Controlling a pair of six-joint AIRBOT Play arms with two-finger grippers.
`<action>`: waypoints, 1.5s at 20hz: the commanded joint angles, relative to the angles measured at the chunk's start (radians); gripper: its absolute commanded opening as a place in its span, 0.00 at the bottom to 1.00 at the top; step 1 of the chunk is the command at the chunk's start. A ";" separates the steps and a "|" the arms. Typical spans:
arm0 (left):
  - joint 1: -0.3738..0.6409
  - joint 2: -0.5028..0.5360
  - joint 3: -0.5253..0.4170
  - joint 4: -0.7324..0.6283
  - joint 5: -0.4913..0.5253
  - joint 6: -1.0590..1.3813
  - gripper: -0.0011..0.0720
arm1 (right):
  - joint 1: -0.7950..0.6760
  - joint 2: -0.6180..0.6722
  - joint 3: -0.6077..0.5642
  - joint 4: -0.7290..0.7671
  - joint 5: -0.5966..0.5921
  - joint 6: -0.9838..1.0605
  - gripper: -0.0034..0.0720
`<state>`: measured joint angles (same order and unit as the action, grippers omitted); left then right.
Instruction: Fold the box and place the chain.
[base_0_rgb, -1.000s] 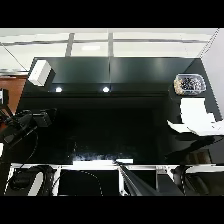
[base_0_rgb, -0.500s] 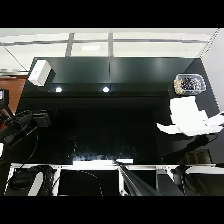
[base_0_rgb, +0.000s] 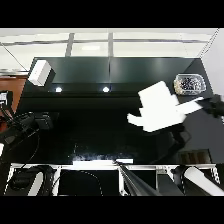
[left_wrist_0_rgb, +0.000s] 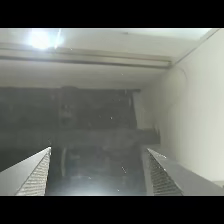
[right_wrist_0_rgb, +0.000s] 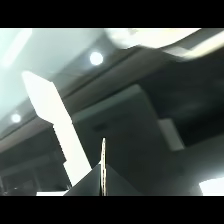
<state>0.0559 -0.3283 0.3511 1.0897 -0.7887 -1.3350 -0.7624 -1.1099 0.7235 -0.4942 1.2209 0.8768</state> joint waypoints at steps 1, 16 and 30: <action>-0.003 -0.001 0.001 -0.046 -0.039 0.000 0.99 | 0.260 0.217 -0.239 0.189 -0.244 0.019 0.06; -0.239 -0.549 0.028 -0.521 -0.067 0.180 0.99 | 1.095 0.468 -0.439 0.229 -0.813 -0.084 0.06; -0.240 -1.213 0.370 -0.837 -0.381 0.710 0.99 | 1.095 0.468 -0.439 0.229 -0.787 -0.073 0.06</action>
<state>-0.1829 -1.4380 0.6415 0.2661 -1.0328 -0.7204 0.3313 -0.6418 0.2840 -0.2653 0.4313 0.8005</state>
